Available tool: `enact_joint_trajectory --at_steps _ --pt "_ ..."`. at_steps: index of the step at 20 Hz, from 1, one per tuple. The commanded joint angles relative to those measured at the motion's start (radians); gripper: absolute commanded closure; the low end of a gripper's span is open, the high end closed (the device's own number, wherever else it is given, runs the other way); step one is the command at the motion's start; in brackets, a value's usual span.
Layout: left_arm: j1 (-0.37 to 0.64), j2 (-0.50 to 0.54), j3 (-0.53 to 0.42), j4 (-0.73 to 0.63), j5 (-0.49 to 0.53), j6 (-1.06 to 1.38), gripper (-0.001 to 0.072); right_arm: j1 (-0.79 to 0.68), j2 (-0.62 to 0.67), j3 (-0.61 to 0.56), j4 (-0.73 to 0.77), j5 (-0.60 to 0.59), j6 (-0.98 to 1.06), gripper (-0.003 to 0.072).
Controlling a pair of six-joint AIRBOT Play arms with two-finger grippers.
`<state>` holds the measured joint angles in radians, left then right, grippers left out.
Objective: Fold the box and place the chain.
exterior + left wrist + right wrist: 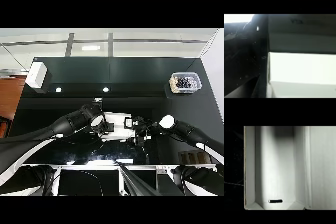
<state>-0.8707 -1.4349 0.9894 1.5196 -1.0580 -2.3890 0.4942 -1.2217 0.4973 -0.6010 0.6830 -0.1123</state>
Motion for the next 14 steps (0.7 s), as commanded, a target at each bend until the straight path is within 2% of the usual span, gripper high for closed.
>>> enact_joint_trajectory --at_steps 1,2,4,7,8,9,11,14 --pt "0.0 0.0 0.002 0.018 -0.024 0.003 0.0404 0.0 -0.001 0.0 0.0 0.0 0.0 0.0248" --pt "0.0 0.0 0.002 0.018 -0.016 0.002 0.0533 0.0 0.0 0.0 0.0 0.0 0.0 0.0249" --pt "0.0 0.0 0.002 0.017 0.005 0.003 0.0685 0.0 0.0 0.0 0.0 0.0 0.0 0.0248" --pt "0.0 0.0 0.002 0.018 0.0 0.003 0.0685 0.0 0.0 0.0 0.0 0.001 0.0 0.0245" --pt "0.0 0.0 0.002 0.018 -0.006 0.003 0.0685 0.0 0.0 0.0 -0.001 0.002 0.001 0.0204" --pt "0.0 0.0 0.002 0.018 -0.006 0.003 0.0685 0.0 0.003 0.001 -0.001 0.003 0.024 -0.0034" --pt "0.0 0.0 0.002 0.021 -0.005 0.002 0.0686 -0.004 0.026 0.018 -0.026 0.027 0.135 -0.0034" --pt "0.0 0.0 0.002 0.027 -0.005 0.002 0.0685 -0.025 0.103 0.04 -0.18 0.123 0.161 -0.0034"
